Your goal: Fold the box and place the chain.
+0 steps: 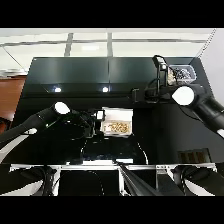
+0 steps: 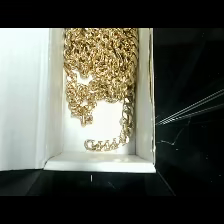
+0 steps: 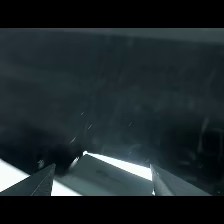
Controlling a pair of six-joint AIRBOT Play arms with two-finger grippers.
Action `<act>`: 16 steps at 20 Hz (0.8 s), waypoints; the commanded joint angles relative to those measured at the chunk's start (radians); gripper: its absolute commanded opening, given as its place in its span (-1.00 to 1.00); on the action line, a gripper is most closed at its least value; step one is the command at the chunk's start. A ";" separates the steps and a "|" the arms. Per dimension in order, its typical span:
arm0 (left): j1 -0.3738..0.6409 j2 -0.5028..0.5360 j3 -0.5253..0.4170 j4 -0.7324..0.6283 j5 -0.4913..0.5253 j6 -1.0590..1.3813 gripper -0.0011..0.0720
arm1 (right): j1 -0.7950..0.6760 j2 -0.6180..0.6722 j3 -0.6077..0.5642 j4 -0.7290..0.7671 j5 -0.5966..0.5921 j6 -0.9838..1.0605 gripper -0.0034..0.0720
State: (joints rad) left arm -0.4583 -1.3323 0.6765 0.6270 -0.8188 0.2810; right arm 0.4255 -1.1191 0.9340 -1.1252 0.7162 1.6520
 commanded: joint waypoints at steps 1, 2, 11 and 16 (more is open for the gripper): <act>0.000 0.001 0.001 -0.018 -0.001 -0.005 0.29 | 0.008 -0.109 0.000 0.016 -0.016 -0.111 1.00; 0.000 0.001 0.001 -0.018 -0.001 -0.005 0.29 | 0.017 -0.132 0.000 0.051 0.018 -0.219 1.00; 0.000 0.001 0.001 -0.018 0.000 -0.005 0.29 | 0.086 -0.029 0.025 0.080 0.320 -0.928 1.00; 0.000 0.001 0.001 -0.018 -0.001 -0.005 0.29 | 0.122 -0.032 -0.085 0.173 0.249 -1.172 1.00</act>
